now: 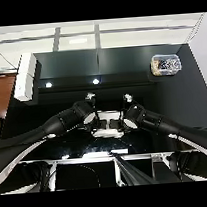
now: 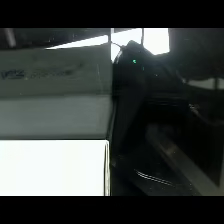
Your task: Fold the box and place the chain.
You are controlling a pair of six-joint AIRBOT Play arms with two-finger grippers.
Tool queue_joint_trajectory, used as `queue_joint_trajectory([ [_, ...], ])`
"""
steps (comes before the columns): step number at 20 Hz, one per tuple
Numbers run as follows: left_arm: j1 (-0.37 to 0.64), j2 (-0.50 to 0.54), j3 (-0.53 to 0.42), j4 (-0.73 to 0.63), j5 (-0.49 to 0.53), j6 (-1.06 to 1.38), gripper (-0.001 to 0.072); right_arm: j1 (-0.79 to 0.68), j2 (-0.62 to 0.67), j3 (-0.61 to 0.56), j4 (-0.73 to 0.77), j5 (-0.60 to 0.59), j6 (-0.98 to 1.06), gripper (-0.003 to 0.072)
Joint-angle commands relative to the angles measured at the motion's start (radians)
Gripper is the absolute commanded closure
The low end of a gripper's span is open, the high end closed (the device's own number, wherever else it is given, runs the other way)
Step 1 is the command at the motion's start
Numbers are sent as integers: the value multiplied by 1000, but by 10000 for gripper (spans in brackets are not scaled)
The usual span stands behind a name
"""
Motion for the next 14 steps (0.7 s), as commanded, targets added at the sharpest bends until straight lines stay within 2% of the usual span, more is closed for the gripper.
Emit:
queue_joint_trajectory([
  [1, 0, 0, 0, 0, -3, 0, 681, 5, 0, 4, -2, -13, -8, 669],
  [3, 0, 0, 0, 0, -2, 0, 681, 8, 1, 14, -3, -22, -10, 662],
  [5, 0, 0, 0, 0, -3, 0, 681, 7, 3, 32, -8, -9, -28, 415],
  [8, 0, 0, 0, 0, -3, 0, 681, 7, 27, 68, -37, 27, -114, 405],
  [10, 0, 0, 0, 0, -3, 0, 681, 7, 97, 71, -56, 55, -194, 405],
  [14, 0, 0, 0, 0, -3, 0, 681, -25, 314, 70, -173, 305, -342, 407],
])
